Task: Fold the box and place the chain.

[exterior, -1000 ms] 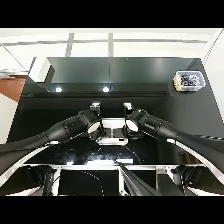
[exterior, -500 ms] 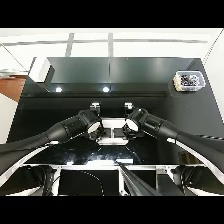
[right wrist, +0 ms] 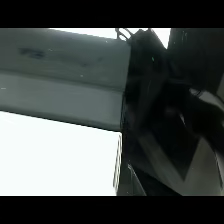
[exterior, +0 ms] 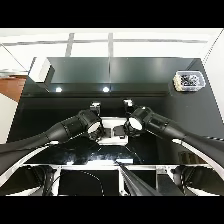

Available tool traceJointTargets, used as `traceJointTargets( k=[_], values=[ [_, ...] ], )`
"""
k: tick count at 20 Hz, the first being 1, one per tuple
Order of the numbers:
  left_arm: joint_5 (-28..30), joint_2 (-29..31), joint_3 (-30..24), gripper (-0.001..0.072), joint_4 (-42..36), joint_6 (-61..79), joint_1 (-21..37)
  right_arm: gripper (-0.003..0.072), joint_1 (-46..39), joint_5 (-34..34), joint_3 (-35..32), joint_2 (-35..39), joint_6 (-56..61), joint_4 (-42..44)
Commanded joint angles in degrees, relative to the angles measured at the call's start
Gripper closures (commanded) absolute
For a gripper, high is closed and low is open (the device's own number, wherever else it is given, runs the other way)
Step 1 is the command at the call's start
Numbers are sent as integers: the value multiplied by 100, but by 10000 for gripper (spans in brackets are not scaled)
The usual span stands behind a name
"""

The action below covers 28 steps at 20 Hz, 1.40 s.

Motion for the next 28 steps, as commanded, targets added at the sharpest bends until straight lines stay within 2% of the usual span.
traceJointTargets(
  k=[1,4,7,9,10,12,13,14,15,17,19,23,28],
  values=[
    [0,2,0,682,2,-4,-2,250,-94,219,4,479,-372,-33],
    [22,2,0,681,2,-7,-2,251,-238,656,105,1165,-793,-31],
    [15,2,0,682,2,-7,-2,251,-713,1502,581,1996,-1725,-175],
    [17,2,0,681,2,-7,-2,251,-1163,1700,710,2546,-2055,-861],
    [22,2,0,682,2,-7,-2,251,-1425,1698,710,2765,-2155,-1493],
    [22,2,0,681,2,-7,-2,250,-2020,1639,702,2876,-2168,-2833],
    [20,2,0,681,2,-7,-2,247,-2387,1397,640,2855,-2168,-3185],
    [20,2,0,682,2,-7,-2,83,-2850,960,511,2826,-2223,-3289],
    [20,2,0,682,2,-7,-2,-29,-3307,538,382,2750,-2463,-3217],
    [17,2,0,681,2,-4,-2,-30,-4266,-212,297,2299,-2483,-2918],
    [4,2,-2,681,2,-4,-2,-30,-5090,-857,481,1602,-2500,-2406],
    [-31,2,0,681,-2,-4,-2,-28,-5960,-887,1779,-149,-3049,-1473],
    [0,2,0,681,-2,-7,-2,-21,-6249,-509,3423,-1912,-3139,-876]
  ],
)
